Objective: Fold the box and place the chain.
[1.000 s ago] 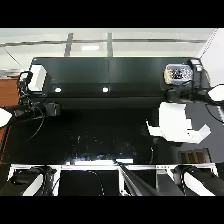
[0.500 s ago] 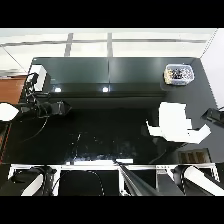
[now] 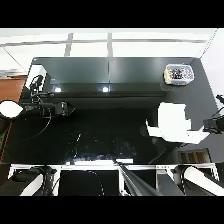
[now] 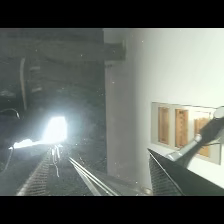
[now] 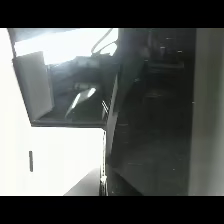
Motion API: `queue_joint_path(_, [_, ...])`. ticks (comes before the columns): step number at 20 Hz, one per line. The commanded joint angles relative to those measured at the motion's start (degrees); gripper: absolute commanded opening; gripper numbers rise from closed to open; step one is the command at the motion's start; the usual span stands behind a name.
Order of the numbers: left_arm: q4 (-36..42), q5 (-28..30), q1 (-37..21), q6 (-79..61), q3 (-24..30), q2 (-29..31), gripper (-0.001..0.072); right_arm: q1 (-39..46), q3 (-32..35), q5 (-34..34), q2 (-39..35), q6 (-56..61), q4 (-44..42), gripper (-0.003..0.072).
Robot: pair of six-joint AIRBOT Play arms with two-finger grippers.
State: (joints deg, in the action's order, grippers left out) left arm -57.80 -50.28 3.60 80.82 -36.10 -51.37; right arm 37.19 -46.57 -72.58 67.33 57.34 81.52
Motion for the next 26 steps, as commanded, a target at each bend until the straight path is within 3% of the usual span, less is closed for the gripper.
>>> queue_joint_path(1, [0.2,-0.1,0.0,-0.1,0.0,-0.2,0.0713,-4.5,0.0,-0.2,-3.3,-1.8,-3.0,0.0015])
queue_joint_path(4, [0.2,0.3,0.0,-0.1,0.0,-0.2,0.0713,-9.1,0.5,0.8,-9.4,-1.7,-16.6,0.0015])
queue_joint_path(7, [0.2,0.5,0.3,0.0,0.0,-0.2,0.0712,-15.9,7.1,6.3,-17.3,-1.9,-33.7,0.0015])
queue_joint_path(11, [0.4,2.6,2.7,-0.1,0.0,-0.3,0.0713,-26.5,18.0,18.4,-20.2,-4.9,-50.4,0.0015])
queue_joint_path(14, [8.0,3.6,4.8,-4.9,-0.2,-2.0,0.0712,-37.1,26.1,30.2,-20.2,-10.1,-63.3,0.0015])
queue_joint_path(16, [15.1,3.0,4.8,-11.8,-1.6,-6.8,0.07,-44.4,29.3,37.9,-20.2,-9.9,-65.7,0.0015])
queue_joint_path(19, [18.9,-6.5,3.1,-16.0,-9.1,-20.0,0.07,-52.7,30.9,45.0,-20.1,-8.8,-65.9,0.0015])
queue_joint_path(22, [28.1,-16.8,3.6,-24.8,-14.1,-31.5,0.0699,-56.0,30.9,46.3,-20.1,-8.7,-66.1,0.0015])
queue_joint_path(26, [28.5,-21.8,4.9,-29.6,-19.8,-40.8,0.0699,-57.5,30.9,46.0,-20.1,-8.8,-66.1,0.0015])
